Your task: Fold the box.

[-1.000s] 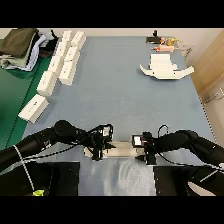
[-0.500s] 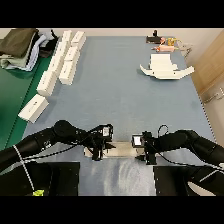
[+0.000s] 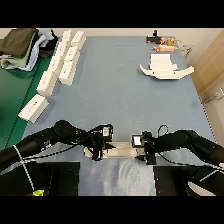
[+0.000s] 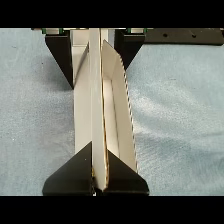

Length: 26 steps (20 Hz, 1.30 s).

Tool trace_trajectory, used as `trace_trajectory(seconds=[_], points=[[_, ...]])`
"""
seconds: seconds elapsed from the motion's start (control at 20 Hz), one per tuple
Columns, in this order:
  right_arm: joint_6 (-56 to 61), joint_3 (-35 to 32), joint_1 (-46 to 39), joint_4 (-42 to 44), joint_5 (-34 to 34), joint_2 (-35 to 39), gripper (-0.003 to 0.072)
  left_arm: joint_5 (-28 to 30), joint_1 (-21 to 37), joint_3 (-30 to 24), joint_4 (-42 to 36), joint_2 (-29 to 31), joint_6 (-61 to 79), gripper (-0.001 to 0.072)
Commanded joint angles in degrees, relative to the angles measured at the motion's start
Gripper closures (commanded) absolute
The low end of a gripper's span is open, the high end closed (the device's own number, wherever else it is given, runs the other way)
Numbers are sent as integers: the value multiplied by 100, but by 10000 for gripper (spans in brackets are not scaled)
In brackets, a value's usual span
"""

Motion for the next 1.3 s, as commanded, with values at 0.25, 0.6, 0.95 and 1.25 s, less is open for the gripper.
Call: trace_trajectory(seconds=[0.25,0.6,0.95,1.25], points=[[0,2,-2,-2,-2,4,177,11,4,2,-26,2,0,693],[-2,4,-2,-2,-2,4,178,11,11,2,-22,2,-26,691],[-2,4,-2,-2,-2,4,177,11,11,7,2,17,-671,328],[-2,4,-2,-2,-2,4,177,11,15,11,916,442,-1718,327]])
